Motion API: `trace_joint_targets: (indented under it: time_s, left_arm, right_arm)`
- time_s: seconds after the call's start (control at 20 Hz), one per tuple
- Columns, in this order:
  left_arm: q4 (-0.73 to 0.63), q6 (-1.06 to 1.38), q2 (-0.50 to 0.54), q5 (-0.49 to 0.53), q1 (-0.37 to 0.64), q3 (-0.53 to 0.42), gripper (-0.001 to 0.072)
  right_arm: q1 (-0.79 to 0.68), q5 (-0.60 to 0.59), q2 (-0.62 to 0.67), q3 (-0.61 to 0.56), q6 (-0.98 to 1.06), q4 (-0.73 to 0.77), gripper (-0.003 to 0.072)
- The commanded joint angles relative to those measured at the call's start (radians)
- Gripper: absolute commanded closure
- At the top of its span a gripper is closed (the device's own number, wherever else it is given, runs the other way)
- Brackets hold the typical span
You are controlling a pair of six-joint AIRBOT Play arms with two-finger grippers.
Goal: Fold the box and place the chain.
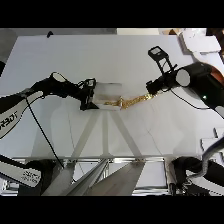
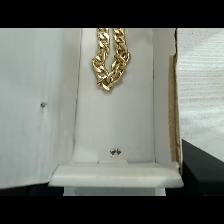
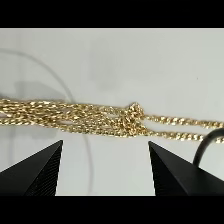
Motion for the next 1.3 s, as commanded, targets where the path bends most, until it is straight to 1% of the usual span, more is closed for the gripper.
trace_joint_targets:
  time_s: [0.0, 0.2, 0.4, 0.45, 0.55, 0.6, 0.65, 0.75, 0.8, 0.85, 0.9, 0.95, 1.1, 1.25]
  left_arm:
    - [0.0, 0.0, 0.0, 0.0, 0.0, 0.0, 0.0394]
    - [0.0, 0.0, 0.0, 0.0, 0.0, 0.0, 0.0394]
    - [0.0, 0.0, -0.001, 0.0, 0.0, 0.0, 0.0394]
    - [0.0, 0.0, 0.0, 0.0, 0.0, 0.0, 0.0394]
    - [0.0, 0.0, -0.001, 0.0, 0.0, 0.0, 0.0394]
    - [0.0, 0.0, 0.0, 0.0, 0.0, 0.0, 0.0394]
    - [0.0, 0.0, 0.0, 0.0, 0.0, 0.0, 0.0394]
    - [0.0, 0.0, 0.0, 0.0, 0.0, 0.0, 0.0394]
    - [0.0, 0.0, 0.0, 0.0, 0.0, 0.0, 0.0394]
    - [0.0, 0.0, 0.0, 0.0, 0.0, 0.0, 0.0394]
    - [0.0, 0.0, 0.0, 0.0, 0.0, 0.0, 0.0394]
    - [0.0, 0.0, 0.0, 0.0, 0.0, 0.0, 0.0394]
    - [0.0, 0.0, 0.0, 0.0, 0.0, 0.0, 0.0394]
    - [0.0, 0.0, 0.0, 0.0, 0.0, 0.0, 0.0394]
  right_arm:
    - [-0.033, 0.005, -0.076, 0.0, 0.132, -0.001, 0.0085]
    - [-0.033, 0.001, -0.2, 0.0, 0.254, 0.007, 0.0085]
    - [-0.033, -0.033, -0.259, 0.0, 0.355, 0.008, 0.0089]
    - [-0.033, -0.036, -0.268, 0.0, 0.363, 0.008, 0.0102]
    - [-0.033, -0.033, -0.289, 0.0, 0.397, 0.009, 0.0174]
    - [-0.033, -0.028, -0.299, 0.0, 0.399, 0.012, 0.0187]
    - [-0.033, -0.025, -0.306, 0.0, 0.399, 0.014, 0.0242]
    - [-0.033, -0.029, -0.308, 0.0, 0.399, 0.016, 0.041]
    - [-0.033, -0.03, -0.308, 0.0, 0.398, 0.015, 0.052]
    - [-0.033, -0.033, -0.308, 0.0, 0.395, 0.015, 0.0607]
    - [-0.033, -0.041, -0.308, 0.0, 0.394, 0.014, 0.0652]
    - [-0.033, -0.045, -0.307, 0.0, 0.393, 0.013, 0.0673]
    - [-0.033, -0.052, -0.283, 0.0, 0.332, 0.013, 0.0674]
    - [-0.033, -0.054, -0.211, 0.0, 0.25, 0.007, 0.0675]
